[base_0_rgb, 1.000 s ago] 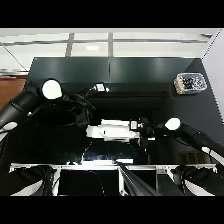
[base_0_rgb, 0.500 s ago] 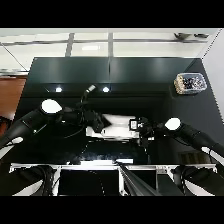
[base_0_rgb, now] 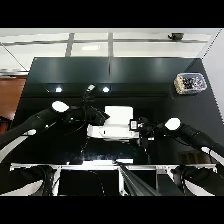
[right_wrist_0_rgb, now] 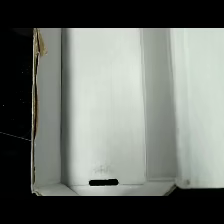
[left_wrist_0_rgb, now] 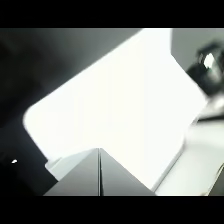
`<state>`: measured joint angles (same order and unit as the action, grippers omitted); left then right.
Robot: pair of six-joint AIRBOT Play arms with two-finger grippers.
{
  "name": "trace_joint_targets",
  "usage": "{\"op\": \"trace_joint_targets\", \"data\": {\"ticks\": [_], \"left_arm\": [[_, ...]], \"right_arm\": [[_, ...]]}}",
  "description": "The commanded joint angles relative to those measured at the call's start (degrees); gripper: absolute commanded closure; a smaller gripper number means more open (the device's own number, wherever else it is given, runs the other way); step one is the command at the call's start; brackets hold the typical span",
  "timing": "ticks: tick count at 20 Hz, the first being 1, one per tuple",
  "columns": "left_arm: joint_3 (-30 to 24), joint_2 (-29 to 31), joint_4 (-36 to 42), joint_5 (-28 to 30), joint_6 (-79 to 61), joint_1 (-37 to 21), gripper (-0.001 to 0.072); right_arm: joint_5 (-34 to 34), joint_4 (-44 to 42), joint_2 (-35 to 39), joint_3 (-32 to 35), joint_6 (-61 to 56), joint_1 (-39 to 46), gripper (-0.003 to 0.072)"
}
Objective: Fold the box and place the chain.
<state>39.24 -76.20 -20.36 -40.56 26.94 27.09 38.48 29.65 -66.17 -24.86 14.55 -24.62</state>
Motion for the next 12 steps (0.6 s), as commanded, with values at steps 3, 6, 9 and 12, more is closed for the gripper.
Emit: {"op": "trace_joint_targets", "data": {"ticks": [3, 6, 9, 12], "left_arm": [[5.9, -5.4, -12.9, -7.6, 3.6, -0.1, 0.0684], [9.0, -5.2, -14.7, -8.7, 4.1, -0.2, 0.0684], [11.8, -2.2, -20.2, -11.1, 10.7, -1.9, 0.0685], [11.1, 5.7, -29.4, -12.3, 17.8, -4.9, 0.0685]], "right_arm": [[-0.1, -0.1, 0.0, 0.0, -0.2, 0.0, 0.0275], [-0.2, -0.1, 0.0, 0.0, -0.2, 0.0, 0.0275], [-0.2, -0.1, 0.0, 0.0, -0.2, 0.0, 0.0275], [-0.2, -0.1, 0.0, 0.0, -0.2, 0.0, 0.0275]]}}
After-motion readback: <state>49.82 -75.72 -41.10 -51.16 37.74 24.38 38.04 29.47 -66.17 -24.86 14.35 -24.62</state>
